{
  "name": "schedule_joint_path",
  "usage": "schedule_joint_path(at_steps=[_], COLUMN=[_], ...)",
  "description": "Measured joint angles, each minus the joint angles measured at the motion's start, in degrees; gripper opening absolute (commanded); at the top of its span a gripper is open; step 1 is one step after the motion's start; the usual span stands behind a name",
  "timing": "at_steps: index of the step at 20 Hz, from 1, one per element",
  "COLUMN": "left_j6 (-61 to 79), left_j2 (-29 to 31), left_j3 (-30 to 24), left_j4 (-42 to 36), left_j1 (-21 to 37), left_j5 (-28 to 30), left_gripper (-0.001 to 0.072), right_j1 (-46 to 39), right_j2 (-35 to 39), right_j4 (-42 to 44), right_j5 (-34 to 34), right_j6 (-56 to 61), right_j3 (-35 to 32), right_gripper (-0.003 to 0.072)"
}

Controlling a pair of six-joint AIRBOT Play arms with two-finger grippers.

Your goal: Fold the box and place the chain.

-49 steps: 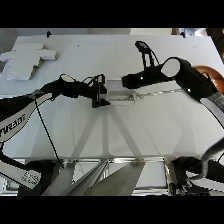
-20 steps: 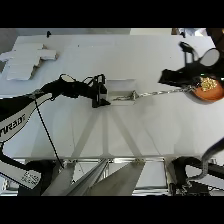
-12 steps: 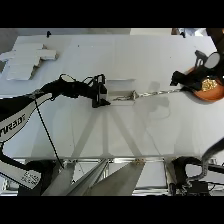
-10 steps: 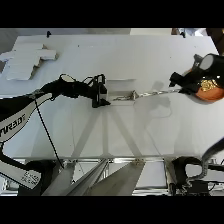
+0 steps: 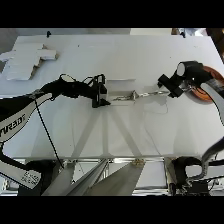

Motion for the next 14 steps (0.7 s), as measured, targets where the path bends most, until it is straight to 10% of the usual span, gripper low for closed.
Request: schedule_joint_path(at_steps=[2,7,14], left_j6=[-0.02,-0.02,-0.02], left_j2=[0.00,0.00,0.00], left_j3=[0.00,0.00,0.00], left_j4=[0.00,0.00,0.00], left_j1=[0.00,0.00,0.00], left_j5=[0.00,0.00,-0.02], left_gripper=[0.0501,0.0501,0.0501], right_j1=[0.44,0.83,0.90], right_j2=[-0.72,-1.95,-0.70], right_j4=[-1.46,-3.54,-3.96], right_j5=[0.55,0.90,0.17], right_j6=[2.47,4.55,4.90], right_j3=[0.07,0.07,-0.11], right_gripper=[0.0427,0.0012,0.0011])
